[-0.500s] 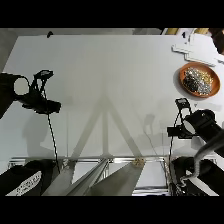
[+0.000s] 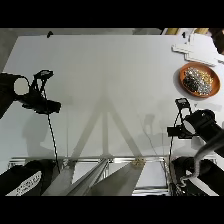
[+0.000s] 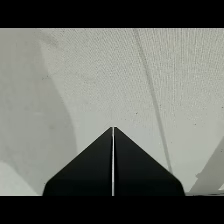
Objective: Fold the box and place the chain.
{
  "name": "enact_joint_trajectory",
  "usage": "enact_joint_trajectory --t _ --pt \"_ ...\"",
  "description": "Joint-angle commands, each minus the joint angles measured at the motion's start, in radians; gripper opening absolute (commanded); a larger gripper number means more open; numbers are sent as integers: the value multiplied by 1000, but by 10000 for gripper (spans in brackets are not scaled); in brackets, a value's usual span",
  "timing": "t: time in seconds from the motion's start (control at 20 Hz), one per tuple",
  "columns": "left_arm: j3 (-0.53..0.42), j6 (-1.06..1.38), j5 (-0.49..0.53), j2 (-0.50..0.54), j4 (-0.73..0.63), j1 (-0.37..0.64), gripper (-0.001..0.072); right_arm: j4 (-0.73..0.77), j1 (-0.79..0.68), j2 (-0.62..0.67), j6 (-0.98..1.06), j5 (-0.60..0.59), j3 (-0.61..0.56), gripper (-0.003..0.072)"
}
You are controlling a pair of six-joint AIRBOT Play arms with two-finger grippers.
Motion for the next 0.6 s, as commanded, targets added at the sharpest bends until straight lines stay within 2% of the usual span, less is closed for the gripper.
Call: enact_joint_trajectory --t 0.0,0.1,0.25,0.55 --pt "0 0 0 1 0 1 8 -1 -1 -1 0 -27 1 22" --pt "0 0 0 1 0 1 8 -16 -1 -1 0 -103 1 22" --pt "0 0 0 1 0 1 8 50 -1 -1 0 -175 1 22" --pt "0 0 0 1 0 1 8 33 -1 -1 1 -175 1 22"
